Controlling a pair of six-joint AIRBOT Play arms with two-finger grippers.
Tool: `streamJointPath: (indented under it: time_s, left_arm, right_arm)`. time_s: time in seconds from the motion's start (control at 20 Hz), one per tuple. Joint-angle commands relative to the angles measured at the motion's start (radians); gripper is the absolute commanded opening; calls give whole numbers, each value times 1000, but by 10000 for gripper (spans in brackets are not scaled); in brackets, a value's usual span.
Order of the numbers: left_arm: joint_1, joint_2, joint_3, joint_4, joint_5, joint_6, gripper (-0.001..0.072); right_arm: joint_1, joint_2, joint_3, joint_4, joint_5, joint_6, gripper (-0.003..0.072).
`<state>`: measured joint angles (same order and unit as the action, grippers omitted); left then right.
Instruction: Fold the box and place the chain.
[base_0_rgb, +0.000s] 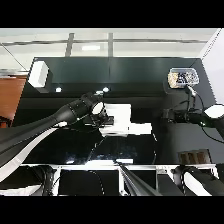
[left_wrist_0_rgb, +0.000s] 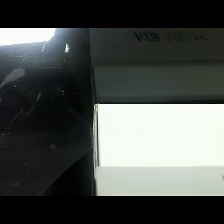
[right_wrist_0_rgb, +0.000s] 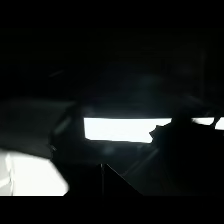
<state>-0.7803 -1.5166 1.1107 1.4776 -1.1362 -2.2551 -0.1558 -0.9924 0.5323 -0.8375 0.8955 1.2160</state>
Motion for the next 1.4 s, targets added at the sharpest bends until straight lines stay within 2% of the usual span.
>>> streamJointPath:
  time_s: [0.0,0.15,0.35,0.4,0.5,0.6,0.65,0.7,0.75,0.9,0.95,1.05,1.25,1.35]
  left_arm:
    - [2,0,1,-2,-1,0,25]
    - [2,0,1,-3,-2,0,25]
    - [2,0,1,-2,-2,0,25]
    - [2,0,1,-2,-2,0,25]
    - [2,0,1,-2,-1,0,25]
    - [2,0,1,-2,0,0,25]
    - [2,0,1,-2,0,0,25]
    - [2,0,1,-2,0,0,25]
    - [2,0,1,-2,0,0,25]
    - [2,0,1,-2,1,0,25]
    - [2,0,1,-2,2,0,25]
    - [2,0,1,-2,2,0,25]
    - [2,0,1,-2,2,0,24]
    - [2,0,1,0,2,0,25]
  right_arm:
    - [-72,-69,-50,38,44,153,16]
    - [28,-209,-55,87,147,27,17]
    - [184,-333,-51,429,228,-313,17]
    - [205,-336,-40,471,235,-388,17]
    - [213,-335,12,444,275,-454,17]
    - [213,-335,67,364,311,-436,20]
    - [213,-335,90,333,320,-382,197]
    - [213,-335,103,326,335,-346,561]
    - [214,-335,110,330,350,-345,611]
    - [214,-336,113,362,359,-319,575]
    - [214,-336,113,381,359,-318,478]
    - [231,-335,114,430,351,-298,468]
    - [355,-336,167,408,254,-198,467]
    - [420,-336,219,284,205,-11,467]
